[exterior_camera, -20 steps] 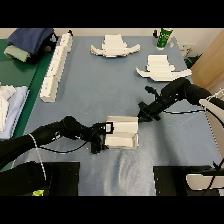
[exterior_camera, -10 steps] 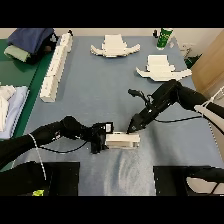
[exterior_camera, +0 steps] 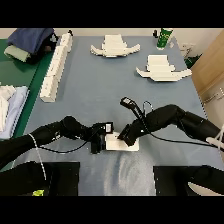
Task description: Fold the box.
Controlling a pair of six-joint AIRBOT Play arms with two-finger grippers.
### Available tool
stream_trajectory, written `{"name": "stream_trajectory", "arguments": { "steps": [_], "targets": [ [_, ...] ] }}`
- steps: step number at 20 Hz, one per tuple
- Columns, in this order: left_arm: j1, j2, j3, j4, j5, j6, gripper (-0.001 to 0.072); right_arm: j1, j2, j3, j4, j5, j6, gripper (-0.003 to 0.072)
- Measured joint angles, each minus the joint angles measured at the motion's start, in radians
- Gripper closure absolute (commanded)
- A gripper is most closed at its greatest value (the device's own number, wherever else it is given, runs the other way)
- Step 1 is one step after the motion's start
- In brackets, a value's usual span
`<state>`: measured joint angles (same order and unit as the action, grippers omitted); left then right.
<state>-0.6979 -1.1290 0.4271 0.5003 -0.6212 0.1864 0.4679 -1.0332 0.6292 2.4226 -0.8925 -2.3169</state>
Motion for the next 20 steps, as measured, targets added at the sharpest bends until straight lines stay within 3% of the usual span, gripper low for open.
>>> {"name": "stream_trajectory", "arguments": {
  "steps": [5,8,20],
  "targets": [
    [0.000,0.000,0.000,0.000,0.000,0.000,0.0286,0.139,0.124,-0.089,-0.024,0.228,-0.056,0.0684],
    [0.000,0.000,0.000,0.000,0.000,0.000,0.0286,0.185,0.164,-0.121,-0.055,0.303,-0.068,0.0684],
    [0.000,0.000,0.000,0.000,0.000,0.000,0.0286,0.267,0.185,-0.148,-0.288,0.336,-0.174,0.0681]
  ]
}}
